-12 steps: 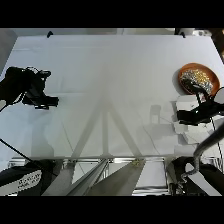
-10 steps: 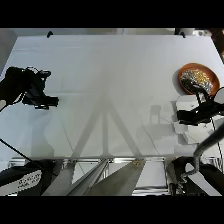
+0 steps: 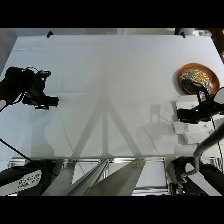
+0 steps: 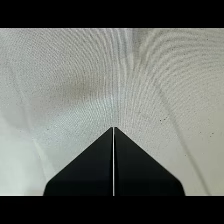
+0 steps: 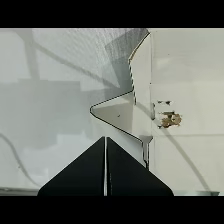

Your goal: Fold the box and place the chain.

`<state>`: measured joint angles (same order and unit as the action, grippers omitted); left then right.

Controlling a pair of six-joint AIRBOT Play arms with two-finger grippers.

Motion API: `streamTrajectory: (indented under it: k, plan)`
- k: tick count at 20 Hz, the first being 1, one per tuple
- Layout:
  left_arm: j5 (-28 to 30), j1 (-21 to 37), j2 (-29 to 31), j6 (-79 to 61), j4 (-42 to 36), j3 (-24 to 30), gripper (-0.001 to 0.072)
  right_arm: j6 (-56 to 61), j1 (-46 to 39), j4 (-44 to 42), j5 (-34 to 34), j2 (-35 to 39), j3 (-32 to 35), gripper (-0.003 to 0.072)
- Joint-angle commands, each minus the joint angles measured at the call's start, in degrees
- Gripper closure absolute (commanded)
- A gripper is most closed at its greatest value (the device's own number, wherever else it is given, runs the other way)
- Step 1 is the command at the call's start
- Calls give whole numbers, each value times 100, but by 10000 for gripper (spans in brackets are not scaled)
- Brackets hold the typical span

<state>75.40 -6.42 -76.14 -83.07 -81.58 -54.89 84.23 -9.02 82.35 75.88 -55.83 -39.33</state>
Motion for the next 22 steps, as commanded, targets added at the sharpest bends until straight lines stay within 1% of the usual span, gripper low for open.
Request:
streamTrajectory:
  k: [1,2,3,4,5,6,7,8,9,10,11,12,13,15,16,18,19,21,22]
  plan:
    - [0,0,2,-2,2,2,696,7,-4,125,-101,-2,-22,669]
    - [0,0,2,-4,2,2,696,63,-4,59,-136,-2,-107,669]
    - [0,0,2,-2,2,2,696,59,-4,-179,-125,-2,-302,669]
    - [0,0,2,-2,2,2,696,52,-4,-232,-85,-2,-562,669]
    - [0,0,2,-2,2,2,696,2,-4,-79,-26,-2,-898,669]
    - [0,0,2,-2,2,2,696,-7,-4,317,-2,-2,-1226,669]
    - [0,0,2,-2,2,2,696,-9,-4,916,-13,-2,-1517,668]
    - [0,0,2,-2,0,2,696,-35,-4,1631,-37,-2,-1690,639]
    - [0,0,2,-2,2,2,696,-184,-4,2470,-50,-2,-1749,497]
    - [0,0,2,-2,2,2,696,-402,-17,3250,-50,-31,-1746,333]
    - [2,0,2,-4,2,2,696,-597,-103,3703,-105,-101,-1746,319]
    - [0,0,2,-2,2,2,696,-629,-339,3762,-319,-208,-1744,319]
    - [-2,0,2,-2,0,2,696,-662,-645,3648,-424,-372,-1746,319]
    - [0,0,2,-4,2,2,696,-1023,-1198,3633,-138,-743,-1744,307]
    - [0,0,2,-4,2,2,696,-1244,-1475,3515,-92,-885,-1744,252]
    - [0,0,2,-2,2,2,696,-1847,-1884,3268,-142,-1045,-1744,228]
    - [0,0,2,-2,2,2,696,-2098,-2022,3204,-197,-1108,-1744,196]
    - [2,0,2,-4,0,2,696,-2435,-2243,3042,-262,-1322,-1744,72]
    - [0,0,2,-2,2,2,696,-2643,-2308,2909,-267,-1453,-1744,60]
